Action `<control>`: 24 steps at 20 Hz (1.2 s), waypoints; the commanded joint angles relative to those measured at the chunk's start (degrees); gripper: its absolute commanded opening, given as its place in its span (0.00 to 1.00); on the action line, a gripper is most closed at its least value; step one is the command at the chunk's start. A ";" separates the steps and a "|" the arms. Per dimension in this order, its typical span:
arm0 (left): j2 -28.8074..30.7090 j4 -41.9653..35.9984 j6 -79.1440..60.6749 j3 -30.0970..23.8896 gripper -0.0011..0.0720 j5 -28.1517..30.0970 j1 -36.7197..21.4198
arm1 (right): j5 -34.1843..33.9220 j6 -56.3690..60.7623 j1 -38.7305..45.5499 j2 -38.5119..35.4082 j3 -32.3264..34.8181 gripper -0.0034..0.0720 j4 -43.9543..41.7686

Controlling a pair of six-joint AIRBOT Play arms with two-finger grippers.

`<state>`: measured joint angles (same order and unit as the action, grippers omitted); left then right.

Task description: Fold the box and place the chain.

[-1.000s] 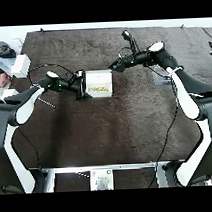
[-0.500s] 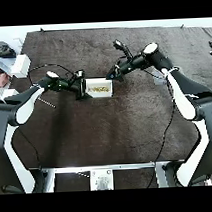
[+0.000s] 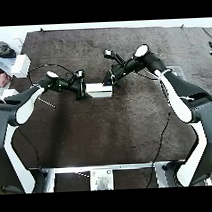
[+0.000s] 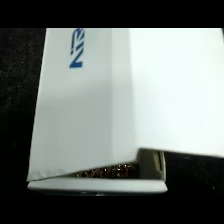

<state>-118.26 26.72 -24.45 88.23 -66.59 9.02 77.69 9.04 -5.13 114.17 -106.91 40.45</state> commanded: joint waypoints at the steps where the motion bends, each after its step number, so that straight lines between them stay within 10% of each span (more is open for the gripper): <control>1: -0.02 0.02 -0.02 -0.02 0.49 0.00 -0.02 | -0.46 -1.60 -0.92 -0.04 -0.04 0.36 0.76; 5: -0.02 0.02 -0.02 -0.02 0.49 0.02 -0.02 | -1.36 -1.55 -1.64 0.00 0.02 0.50 3.13; 24: -0.02 0.02 -0.02 -0.02 0.49 0.00 -0.02 | -3.93 0.00 -2.19 -0.70 0.02 0.27 6.95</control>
